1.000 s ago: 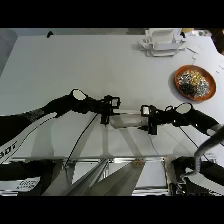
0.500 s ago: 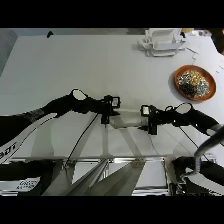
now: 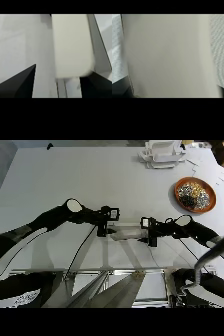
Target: Fold the box and place the chain.
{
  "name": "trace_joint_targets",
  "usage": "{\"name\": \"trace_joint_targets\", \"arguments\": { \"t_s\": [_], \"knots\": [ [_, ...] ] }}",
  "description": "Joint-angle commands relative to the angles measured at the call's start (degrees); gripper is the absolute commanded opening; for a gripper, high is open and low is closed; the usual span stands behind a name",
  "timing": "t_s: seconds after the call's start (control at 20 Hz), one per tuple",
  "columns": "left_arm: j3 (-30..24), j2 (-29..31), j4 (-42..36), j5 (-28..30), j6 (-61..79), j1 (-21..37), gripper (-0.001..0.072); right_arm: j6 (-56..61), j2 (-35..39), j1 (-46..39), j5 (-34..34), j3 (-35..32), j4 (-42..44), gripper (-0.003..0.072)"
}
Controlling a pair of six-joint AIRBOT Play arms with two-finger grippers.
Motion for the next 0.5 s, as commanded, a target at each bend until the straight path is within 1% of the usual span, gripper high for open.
{"name": "trace_joint_targets", "arguments": {
  "t_s": [0.0,0.05,0.15,0.25,0.3,0.35,0.4,0.45],
  "knots": [
    [0.04,4.17,15.56,-2.47,-13.75,0.02,0.0579,-0.07,0.07,-0.02,0.13,-0.02,0.0,0.031],
    [0.04,5.51,19.08,-2.45,-17.84,0.04,0.0577,-0.04,0.07,-0.02,0.11,-0.02,0.0,0.031],
    [0.04,8.74,23.56,-2.62,-24.85,0.09,0.0577,-0.04,0.07,-0.02,0.13,-0.02,0.0,0.031],
    [0.04,13.0,25.24,-3.61,-29.09,0.07,0.0568,-0.04,0.07,-0.02,0.13,-0.02,0.0,0.031],
    [0.04,15.39,25.38,-4.55,-31.04,0.02,0.0485,-0.04,0.07,-0.02,0.11,-0.02,0.0,0.031],
    [0.04,17.97,25.29,-5.81,-33.57,-0.09,0.0296,-0.04,0.07,-0.02,0.13,-0.02,0.0,0.031],
    [0.04,20.2,24.06,-7.28,-36.15,-0.39,0.0122,-0.04,0.07,-0.02,0.13,-0.02,0.0,0.031],
    [0.04,22.14,22.18,-9.33,-38.21,-0.83,0.0003,-0.07,0.07,-0.02,0.09,-0.02,0.0,0.031]
  ]
}}
